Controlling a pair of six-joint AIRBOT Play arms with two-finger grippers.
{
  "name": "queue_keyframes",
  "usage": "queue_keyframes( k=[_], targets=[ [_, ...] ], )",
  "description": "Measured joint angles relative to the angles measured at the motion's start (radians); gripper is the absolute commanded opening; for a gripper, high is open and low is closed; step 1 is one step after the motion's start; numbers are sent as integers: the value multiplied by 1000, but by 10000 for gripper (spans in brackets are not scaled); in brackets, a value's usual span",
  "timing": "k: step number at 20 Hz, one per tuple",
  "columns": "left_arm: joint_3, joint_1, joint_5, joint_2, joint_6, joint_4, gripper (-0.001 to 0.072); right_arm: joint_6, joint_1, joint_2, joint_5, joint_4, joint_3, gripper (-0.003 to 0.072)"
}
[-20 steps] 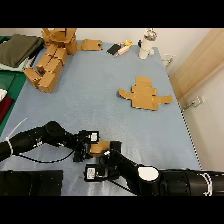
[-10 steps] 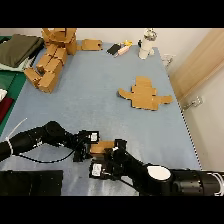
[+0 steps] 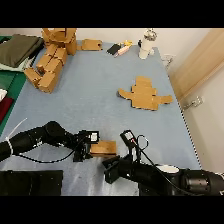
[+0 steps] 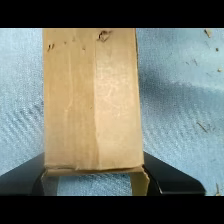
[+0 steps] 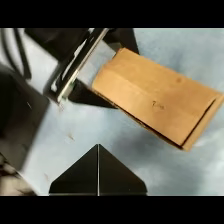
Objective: Fold the box.
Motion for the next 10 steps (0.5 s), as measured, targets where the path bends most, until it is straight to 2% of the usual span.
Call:
queue_keyframes(
  k=[3, 5, 10],
  targets=[
    [0, 0, 0, 0, 0, 0, 503, 525, -109, -84, 235, -264, -51, 2],
    [0, 0, 0, 0, 0, 0, 503, 735, -176, -135, 337, -410, -47, 2],
    [0, 0, 0, 0, 0, 0, 503, 946, -239, -191, 449, -567, -27, 2]
  ],
)
